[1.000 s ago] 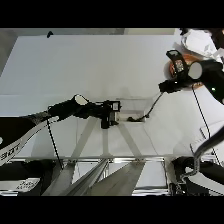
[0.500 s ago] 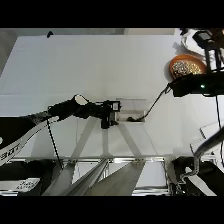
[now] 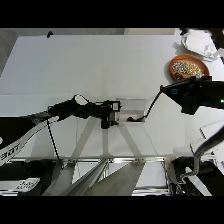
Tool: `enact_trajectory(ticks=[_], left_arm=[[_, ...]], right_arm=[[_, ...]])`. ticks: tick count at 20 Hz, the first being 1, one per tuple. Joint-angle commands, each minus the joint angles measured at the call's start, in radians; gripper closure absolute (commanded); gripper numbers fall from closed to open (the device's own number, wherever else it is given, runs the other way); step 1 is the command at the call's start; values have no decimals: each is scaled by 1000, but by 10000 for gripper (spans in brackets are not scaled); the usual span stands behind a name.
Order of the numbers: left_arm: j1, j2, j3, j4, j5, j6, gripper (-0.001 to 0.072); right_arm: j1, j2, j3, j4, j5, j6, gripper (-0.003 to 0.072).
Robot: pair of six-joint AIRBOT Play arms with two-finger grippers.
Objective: Fold the box and place the chain.
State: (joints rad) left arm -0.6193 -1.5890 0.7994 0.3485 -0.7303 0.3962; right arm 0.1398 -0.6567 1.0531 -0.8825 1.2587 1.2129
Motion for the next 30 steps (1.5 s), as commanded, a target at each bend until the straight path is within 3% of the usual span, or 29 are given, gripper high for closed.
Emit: enact_trajectory(ticks=[1, 10, 17, 21, 25, 30], left_arm=[[1, 1, 0, 0, 0, 0, 396], [1, 1, 0, 0, 0, 0, 396], [1, 1, 0, 0, 0, 0, 396], [1, 1, 0, 0, 0, 0, 396], [1, 1, 0, 0, 0, 0, 396], [1, 1, 0, 0, 0, 0, 396]], right_arm=[[0, 8, 0, 180, 2, -68, 675], [0, 8, -11, 209, -43, -70, 675], [0, -22, -209, 198, -112, -134, 675], [8, -109, -353, 188, -159, -207, 675], [99, -227, -489, 171, -286, -251, 676], [250, -385, -499, 134, -445, -234, 674]])
